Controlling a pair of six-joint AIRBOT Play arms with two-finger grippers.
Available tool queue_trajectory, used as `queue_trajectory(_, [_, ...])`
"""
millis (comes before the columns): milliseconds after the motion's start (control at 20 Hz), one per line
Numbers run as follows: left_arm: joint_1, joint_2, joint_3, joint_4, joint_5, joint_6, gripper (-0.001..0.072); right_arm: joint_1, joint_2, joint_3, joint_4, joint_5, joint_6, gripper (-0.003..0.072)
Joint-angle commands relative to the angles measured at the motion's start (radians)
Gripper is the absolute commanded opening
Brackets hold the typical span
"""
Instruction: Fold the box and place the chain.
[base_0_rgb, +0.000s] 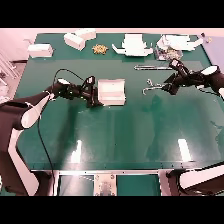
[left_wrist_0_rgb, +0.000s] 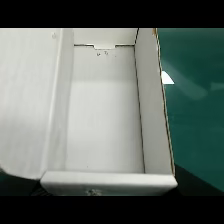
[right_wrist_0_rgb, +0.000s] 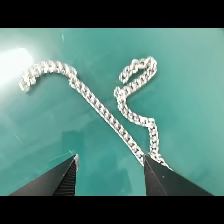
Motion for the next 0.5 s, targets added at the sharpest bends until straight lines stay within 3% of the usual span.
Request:
queue_trajectory(0, [0.001,0.001,0.0,0.0,0.003,0.0,0.0402,-0.034,-0.077,0.034,0.059,0.064,-0.2,0.046])
queue_trajectory(450, [0.001,0.001,0.0,0.0,0.004,0.0,0.0402,-0.03,-0.254,0.262,0.108,0.151,-0.237,0.0461])
